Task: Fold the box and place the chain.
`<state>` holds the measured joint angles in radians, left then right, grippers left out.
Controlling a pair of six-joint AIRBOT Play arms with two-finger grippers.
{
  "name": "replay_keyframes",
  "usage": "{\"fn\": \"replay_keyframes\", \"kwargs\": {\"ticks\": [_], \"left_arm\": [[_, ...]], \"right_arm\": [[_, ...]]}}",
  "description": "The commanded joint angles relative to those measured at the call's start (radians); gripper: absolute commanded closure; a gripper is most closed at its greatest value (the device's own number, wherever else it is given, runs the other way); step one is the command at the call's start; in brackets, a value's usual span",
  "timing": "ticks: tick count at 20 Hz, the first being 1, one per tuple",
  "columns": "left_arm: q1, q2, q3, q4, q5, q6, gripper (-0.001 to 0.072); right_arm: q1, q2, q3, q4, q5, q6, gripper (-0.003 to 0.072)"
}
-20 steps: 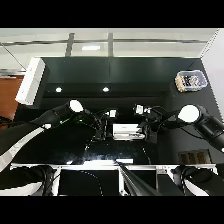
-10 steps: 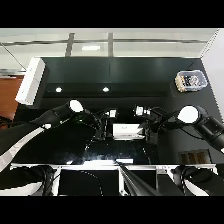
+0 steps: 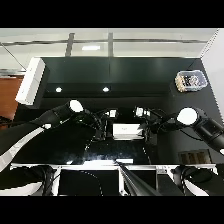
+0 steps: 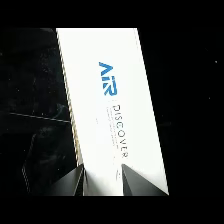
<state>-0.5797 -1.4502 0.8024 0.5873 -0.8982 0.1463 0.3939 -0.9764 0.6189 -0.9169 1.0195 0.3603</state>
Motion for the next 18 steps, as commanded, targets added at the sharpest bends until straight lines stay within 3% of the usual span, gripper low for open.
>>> {"fn": "replay_keyframes", "kwargs": {"ticks": [1, 3, 4, 14, 16, 17, 18], "left_arm": [[0.0, -0.001, 0.0, 0.0, 0.0, -0.001, 0.0245], [0.0, -0.001, 0.0, 0.0, 0.0, -0.001, 0.0245], [0.0, -0.001, 0.0, 0.0, 0.0, -0.001, 0.0245], [0.0, -0.001, 0.0, 0.0, 0.0, -0.001, 0.0245], [0.0, -0.001, 0.0, 0.0, 0.0, -0.001, 0.0245], [0.0, -0.001, 0.0, 0.0, 0.0, -0.001, 0.0245], [0.0, -0.001, 0.0, 0.0, 0.0, -0.001, 0.0245]], "right_arm": [[0.001, 0.0, -0.005, -0.003, -0.02, 0.007, 0.0398], [0.001, 0.003, 0.0, -0.004, -0.023, 0.026, 0.038], [-0.001, 0.004, 0.005, -0.006, -0.021, 0.048, 0.0222], [-0.034, 0.104, 0.012, -0.005, 0.013, 0.214, 0.0226], [-0.034, 0.106, 0.012, 0.037, 0.02, 0.386, 0.0267], [-0.034, 0.106, 0.011, 0.037, 0.028, 0.494, 0.0541], [-0.044, 0.105, 0.002, 0.037, 0.034, 0.591, 0.0672]]}}
